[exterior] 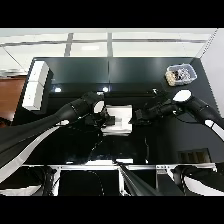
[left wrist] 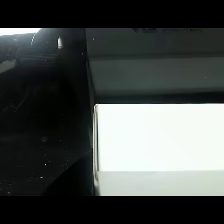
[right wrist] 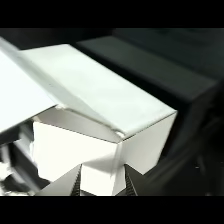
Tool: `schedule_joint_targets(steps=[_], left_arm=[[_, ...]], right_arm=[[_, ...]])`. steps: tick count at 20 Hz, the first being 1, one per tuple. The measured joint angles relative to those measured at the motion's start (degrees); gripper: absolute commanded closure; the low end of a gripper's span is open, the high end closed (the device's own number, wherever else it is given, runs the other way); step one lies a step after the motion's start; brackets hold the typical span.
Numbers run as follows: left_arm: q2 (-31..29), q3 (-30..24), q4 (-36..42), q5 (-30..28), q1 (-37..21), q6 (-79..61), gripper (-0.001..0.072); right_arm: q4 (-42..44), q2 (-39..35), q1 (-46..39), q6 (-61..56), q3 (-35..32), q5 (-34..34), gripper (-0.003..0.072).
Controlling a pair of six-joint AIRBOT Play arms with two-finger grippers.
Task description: Fold the box and place the chain.
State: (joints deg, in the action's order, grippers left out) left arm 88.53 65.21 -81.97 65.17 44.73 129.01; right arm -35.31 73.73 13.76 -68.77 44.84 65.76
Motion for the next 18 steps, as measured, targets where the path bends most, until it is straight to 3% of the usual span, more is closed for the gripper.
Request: schedule_joint_targets(steps=[9, 18], left_arm=[[0.0, 0.0, 0.0, -0.2, 0.0, 0.0, 0.0680], [0.0, 0.0, 0.2, 0.0, 0.0, 0.0, 0.0681]], right_arm=[[-18.2, 1.5, 11.0, -20.0, 3.8, -8.6, 0.0392], [-38.3, 7.7, 22.4, -46.7, 12.3, -6.4, 0.0393]])
